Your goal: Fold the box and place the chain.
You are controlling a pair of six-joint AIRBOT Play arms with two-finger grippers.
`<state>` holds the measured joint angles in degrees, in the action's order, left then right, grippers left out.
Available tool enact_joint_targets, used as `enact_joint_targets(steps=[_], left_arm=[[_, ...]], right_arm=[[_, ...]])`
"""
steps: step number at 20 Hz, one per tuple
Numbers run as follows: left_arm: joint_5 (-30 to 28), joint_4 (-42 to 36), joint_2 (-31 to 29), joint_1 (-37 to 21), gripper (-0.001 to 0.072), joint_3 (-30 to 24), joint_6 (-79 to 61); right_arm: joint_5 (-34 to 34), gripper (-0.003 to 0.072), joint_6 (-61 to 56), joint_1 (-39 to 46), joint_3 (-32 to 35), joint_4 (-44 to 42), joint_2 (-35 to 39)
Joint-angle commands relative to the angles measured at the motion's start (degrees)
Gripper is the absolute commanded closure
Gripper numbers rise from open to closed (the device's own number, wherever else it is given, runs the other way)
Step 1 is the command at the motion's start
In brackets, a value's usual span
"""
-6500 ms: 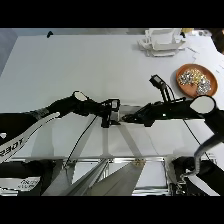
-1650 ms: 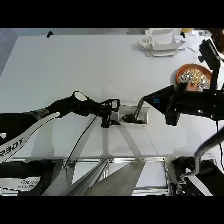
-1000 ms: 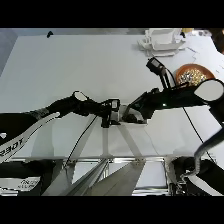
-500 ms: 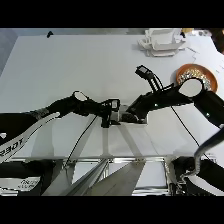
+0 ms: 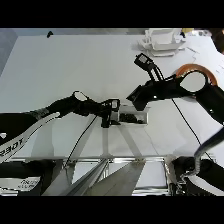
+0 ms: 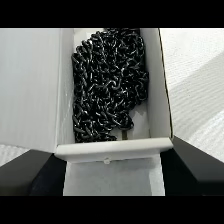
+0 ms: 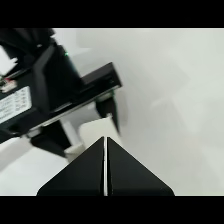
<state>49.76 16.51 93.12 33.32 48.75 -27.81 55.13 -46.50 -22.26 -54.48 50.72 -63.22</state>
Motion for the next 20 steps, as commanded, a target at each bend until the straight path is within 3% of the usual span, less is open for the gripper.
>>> enact_joint_targets(steps=[1, 7, 10, 12, 14, 19, 20], left_arm=[[0.0, 0.0, 0.0, 0.0, 0.0625, 0.0, 0.0], [0.0, 0.0, 0.0, 0.0, 0.0625, 0.0, 0.0], [0.0, 0.0, 0.0, 0.0, 0.0625, 0.0, 0.0], [0.0, 0.0, 0.0, 0.0, 0.0625, 0.0, 0.0], [0.0, 0.0, 0.0, 0.0, 0.0625, 0.0, 0.0], [0.0, 0.0, 0.0, 0.0, 0.0625, 0.0, 0.0], [0.0, 0.0, 0.0, 0.0, 0.0625, 0.0, 0.0]], right_arm=[[-1.6, 0.0665, -0.2, -0.1, -0.9, 7.3, -2.2], [5.6, 0.0661, 5.3, -0.1, -0.9, 9.2, -8.1], [9.2, 0.0555, 11.6, -0.1, -0.7, 7.8, -8.2], [11.0, 0.0548, 14.9, -0.1, -0.2, 5.1, -8.2], [11.9, 0.0485, 17.3, -0.3, 1.3, 3.0, -8.1], [11.2, 0.0471, 18.8, -2.9, 3.1, 3.4, -8.1], [11.2, 0.0408, 18.8, -3.3, 3.1, 3.5, -8.1]])
